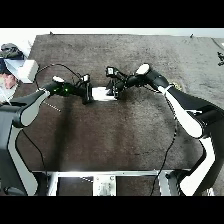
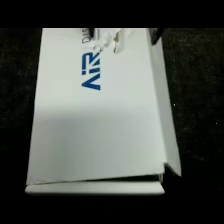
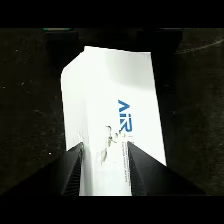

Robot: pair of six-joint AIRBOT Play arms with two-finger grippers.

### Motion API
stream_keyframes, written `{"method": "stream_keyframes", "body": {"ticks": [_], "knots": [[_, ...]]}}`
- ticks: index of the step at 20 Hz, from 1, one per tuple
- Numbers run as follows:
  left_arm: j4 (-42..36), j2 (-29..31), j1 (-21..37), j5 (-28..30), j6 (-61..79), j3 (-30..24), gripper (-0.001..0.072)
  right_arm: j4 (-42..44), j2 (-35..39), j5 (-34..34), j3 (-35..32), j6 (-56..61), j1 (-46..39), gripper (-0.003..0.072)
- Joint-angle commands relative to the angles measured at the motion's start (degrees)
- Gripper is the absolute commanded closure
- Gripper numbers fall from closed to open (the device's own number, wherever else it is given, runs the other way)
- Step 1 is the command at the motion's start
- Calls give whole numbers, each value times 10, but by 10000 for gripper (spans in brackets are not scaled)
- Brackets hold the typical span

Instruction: Fold the box and place the chain.

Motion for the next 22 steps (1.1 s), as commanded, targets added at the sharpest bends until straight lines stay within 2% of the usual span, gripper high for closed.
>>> {"method": "stream_keyframes", "body": {"ticks": [1,7,8,9,15,16,17,22], "knots": [[1,0,0,-1,1,0,244,5,16,-19,0,-9,0,364],[1,0,0,-1,1,0,244,7,27,-22,0,-20,0,369],[1,0,0,-1,1,0,244,5,27,-25,0,-23,0,450],[1,0,0,-1,1,0,244,4,26,-29,0,-22,0,462],[1,0,0,-1,1,0,243,-6,15,-30,0,-24,0,465],[1,0,0,-1,1,0,243,-6,15,-30,0,-24,0,527],[1,0,0,-1,1,0,243,-6,15,-28,0,-23,0,549],[1,0,0,-1,1,0,243,-6,15,22,0,-23,0,548]]}}
